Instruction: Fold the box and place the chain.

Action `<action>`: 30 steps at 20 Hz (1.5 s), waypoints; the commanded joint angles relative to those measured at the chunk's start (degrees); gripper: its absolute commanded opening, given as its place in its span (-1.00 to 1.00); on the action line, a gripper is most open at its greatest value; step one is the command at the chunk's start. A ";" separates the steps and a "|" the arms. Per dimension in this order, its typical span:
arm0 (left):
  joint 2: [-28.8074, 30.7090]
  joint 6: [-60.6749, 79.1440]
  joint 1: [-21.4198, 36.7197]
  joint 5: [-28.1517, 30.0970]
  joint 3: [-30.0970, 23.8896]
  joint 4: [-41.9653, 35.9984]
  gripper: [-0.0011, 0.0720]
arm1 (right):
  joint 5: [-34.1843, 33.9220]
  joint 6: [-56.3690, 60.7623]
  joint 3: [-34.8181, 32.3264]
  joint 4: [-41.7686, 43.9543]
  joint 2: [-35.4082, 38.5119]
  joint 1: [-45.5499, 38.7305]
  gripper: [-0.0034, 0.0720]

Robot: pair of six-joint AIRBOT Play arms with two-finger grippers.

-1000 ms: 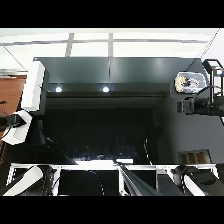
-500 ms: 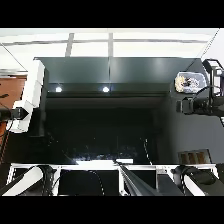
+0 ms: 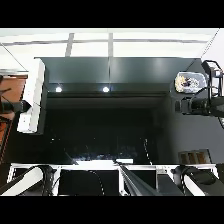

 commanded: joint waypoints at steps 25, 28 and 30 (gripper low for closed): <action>32.57 -11.63 -32.37 15.63 -23.32 -2.80 -0.90 | -32.72 -17.03 -19.10 2.32 0.52 -9.62 -0.88; 32.59 -11.63 -32.37 15.65 -23.32 -2.80 -0.90 | -32.72 -17.03 -19.10 2.32 0.52 -9.62 -0.88; 32.59 -11.63 -32.37 15.65 -23.32 -2.80 -0.90 | -32.72 -17.03 -19.10 2.32 0.52 -9.62 -0.88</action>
